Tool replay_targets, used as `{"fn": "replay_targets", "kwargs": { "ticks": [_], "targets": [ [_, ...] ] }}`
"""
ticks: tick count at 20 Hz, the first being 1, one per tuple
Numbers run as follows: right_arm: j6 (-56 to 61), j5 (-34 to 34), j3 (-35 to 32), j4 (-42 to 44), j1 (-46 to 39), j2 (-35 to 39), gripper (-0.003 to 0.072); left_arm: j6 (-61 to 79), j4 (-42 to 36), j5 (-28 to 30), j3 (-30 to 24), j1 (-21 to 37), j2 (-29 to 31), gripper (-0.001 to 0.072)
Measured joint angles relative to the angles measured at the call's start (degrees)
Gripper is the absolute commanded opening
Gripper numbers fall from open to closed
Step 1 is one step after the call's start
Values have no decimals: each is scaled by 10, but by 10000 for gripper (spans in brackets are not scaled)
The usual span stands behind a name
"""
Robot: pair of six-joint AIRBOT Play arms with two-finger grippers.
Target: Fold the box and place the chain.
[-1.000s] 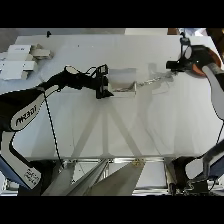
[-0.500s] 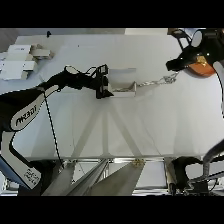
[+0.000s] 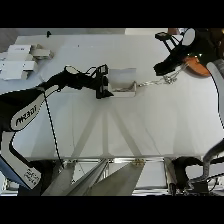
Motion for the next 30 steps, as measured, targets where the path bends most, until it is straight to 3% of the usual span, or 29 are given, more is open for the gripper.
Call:
{"fn": "replay_targets", "kwargs": {
  "ticks": [2, 3, 4, 5, 9, 11, 12, 13, 15, 16, 20, 21, 23, 30],
  "targets": [
    [5, -8, 0, -2, -20, -1, 322, 0, 0, 0, 0, 0, 0, 395],
    [6, -12, 0, -5, -31, -4, 357, 0, 0, 0, 0, 0, 0, 395],
    [7, -17, 0, -12, -42, -8, 438, 0, 0, 0, 0, 0, 0, 395],
    [8, -22, 0, -18, -53, -13, 460, 0, 0, 0, 0, 0, 0, 395],
    [9, -33, -1, -40, -81, -52, 469, 0, 0, 0, 0, 0, 0, 395],
    [9, -38, -1, -49, -87, -76, 550, 0, 0, 0, 0, 0, 0, 395],
    [8, -39, -1, -52, -89, -89, 549, 0, 0, 0, 0, 0, 0, 395],
    [8, -43, -1, -55, -90, -101, 531, 0, 0, 0, 0, 0, 0, 395],
    [7, -51, -1, -58, -91, -120, 340, 0, 0, 0, 0, 0, 0, 395],
    [6, -58, -1, -60, -92, -127, 284, 0, 0, 0, 0, 0, 0, 395],
    [6, -90, -1, -63, -92, -139, 296, 0, 0, 0, 0, 0, 0, 395],
    [6, -98, -1, -63, -92, -141, 261, 0, 0, 0, 0, 0, 0, 395],
    [6, -110, -1, -65, -92, -142, 17, 0, 0, 0, 0, 0, 0, 395],
    [-3, -97, -2, -63, -80, -124, 14, 0, 0, 0, 0, 0, 0, 395]
  ]
}}
